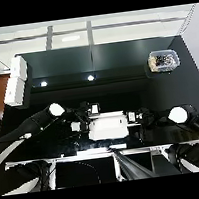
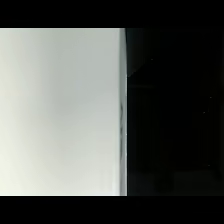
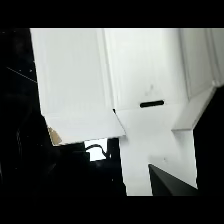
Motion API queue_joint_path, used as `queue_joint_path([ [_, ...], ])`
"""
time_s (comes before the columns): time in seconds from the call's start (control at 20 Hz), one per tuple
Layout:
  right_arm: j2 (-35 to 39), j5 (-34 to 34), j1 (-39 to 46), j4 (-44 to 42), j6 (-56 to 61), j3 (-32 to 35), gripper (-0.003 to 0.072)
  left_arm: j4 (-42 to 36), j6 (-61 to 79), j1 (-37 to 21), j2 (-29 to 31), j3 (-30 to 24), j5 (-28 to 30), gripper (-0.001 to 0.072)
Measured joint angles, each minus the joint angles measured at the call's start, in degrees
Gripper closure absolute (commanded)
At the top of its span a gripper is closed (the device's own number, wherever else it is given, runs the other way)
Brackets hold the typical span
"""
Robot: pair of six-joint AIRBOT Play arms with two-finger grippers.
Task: Fold the box and place the chain.
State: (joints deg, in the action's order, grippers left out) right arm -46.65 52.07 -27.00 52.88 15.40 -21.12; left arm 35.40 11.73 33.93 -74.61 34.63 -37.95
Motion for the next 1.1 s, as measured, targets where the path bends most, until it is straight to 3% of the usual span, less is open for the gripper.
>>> queue_joint_path([
  [1.1, -7.5, -11.5, -12.7, -8.1, -3.6, -0.2, 0.0030, -0.1, 0.3, 0.0, 0.0, 0.1, -0.7, 0.0682],
])
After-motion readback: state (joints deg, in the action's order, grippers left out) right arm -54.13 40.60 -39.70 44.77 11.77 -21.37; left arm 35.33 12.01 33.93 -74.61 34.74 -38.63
